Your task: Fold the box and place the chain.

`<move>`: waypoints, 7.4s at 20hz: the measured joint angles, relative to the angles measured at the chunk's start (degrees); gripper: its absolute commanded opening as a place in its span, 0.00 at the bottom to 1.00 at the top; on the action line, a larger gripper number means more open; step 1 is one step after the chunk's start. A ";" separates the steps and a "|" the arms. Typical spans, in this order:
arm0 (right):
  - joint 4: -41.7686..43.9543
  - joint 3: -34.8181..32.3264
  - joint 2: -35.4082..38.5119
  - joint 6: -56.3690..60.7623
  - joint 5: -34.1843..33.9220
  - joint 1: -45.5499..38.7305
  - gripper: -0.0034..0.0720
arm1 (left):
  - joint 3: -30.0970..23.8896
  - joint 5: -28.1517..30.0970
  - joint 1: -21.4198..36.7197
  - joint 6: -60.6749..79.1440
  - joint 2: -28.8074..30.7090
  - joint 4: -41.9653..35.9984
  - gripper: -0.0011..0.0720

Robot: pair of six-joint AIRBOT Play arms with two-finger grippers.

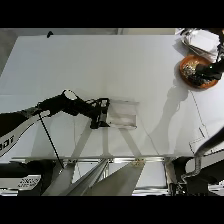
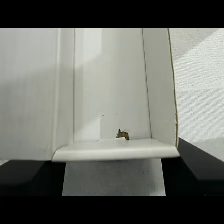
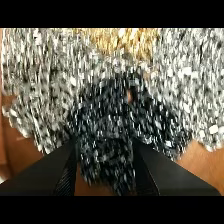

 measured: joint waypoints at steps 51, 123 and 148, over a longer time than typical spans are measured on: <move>19.98 0.59 55.63 -12.68 38.93 16.33 0.08 | 0.00 0.00 0.00 0.00 0.00 0.00 0.48; -3.89 -44.17 44.76 -3.61 10.08 37.97 0.52 | 0.00 0.00 -0.02 0.00 0.00 -0.02 0.48; -7.17 -45.07 30.56 1.38 7.45 33.46 0.39 | 0.00 0.00 -0.02 0.00 0.00 -0.02 0.48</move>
